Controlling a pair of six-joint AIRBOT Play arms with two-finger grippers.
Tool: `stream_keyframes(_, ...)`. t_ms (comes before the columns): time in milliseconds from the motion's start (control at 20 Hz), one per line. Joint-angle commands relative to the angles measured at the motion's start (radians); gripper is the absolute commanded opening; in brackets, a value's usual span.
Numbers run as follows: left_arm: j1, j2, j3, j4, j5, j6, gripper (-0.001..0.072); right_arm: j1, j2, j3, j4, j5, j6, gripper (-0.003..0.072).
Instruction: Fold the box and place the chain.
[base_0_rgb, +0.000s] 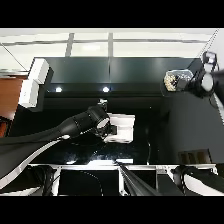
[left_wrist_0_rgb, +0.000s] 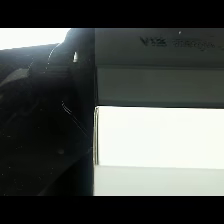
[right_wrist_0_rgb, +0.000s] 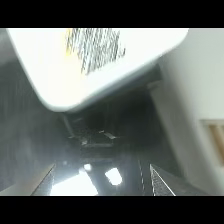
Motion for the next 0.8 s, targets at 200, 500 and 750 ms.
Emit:
stream_keyframes(200, 0.001, 0.000, 0.000, 0.007, 0.000, 0.000, 0.0029, -0.148, -0.573, 0.651, 0.102, 0.221, 0.134, 0.0713)
stream_keyframes(500, 0.001, 0.000, 0.000, 0.007, 0.000, 0.000, 0.0029, -0.179, -0.703, 0.763, 0.085, 0.192, 0.279, 0.0681)
stream_keyframes(750, 0.001, 0.000, 0.000, 0.006, 0.000, 0.000, 0.0029, -0.184, -0.756, 0.763, 0.071, 0.157, 0.300, 0.0680)
